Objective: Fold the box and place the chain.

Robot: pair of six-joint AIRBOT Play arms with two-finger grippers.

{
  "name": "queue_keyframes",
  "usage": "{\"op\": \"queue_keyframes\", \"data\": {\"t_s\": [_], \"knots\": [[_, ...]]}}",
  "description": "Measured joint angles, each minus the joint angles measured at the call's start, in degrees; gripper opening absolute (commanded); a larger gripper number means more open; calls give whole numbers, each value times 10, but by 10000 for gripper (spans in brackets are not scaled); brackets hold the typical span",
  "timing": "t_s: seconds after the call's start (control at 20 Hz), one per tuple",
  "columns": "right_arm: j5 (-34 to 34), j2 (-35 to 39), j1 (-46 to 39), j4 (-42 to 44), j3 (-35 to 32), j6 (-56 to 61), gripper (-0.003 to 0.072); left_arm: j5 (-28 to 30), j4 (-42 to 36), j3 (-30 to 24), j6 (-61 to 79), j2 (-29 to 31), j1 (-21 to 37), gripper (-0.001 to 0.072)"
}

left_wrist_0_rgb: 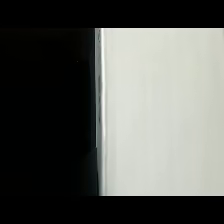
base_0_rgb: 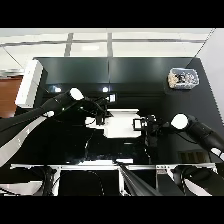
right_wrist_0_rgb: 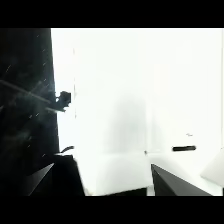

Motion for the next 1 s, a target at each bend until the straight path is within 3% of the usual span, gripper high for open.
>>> {"op": "queue_keyframes", "data": {"t_s": [0.65,1.0], "knots": [[-86,28,-16,28,20,24,691,0,0,0,0,0,0,26],[-92,12,-49,117,21,-76,691,0,0,0,-1,0,0,26]]}}
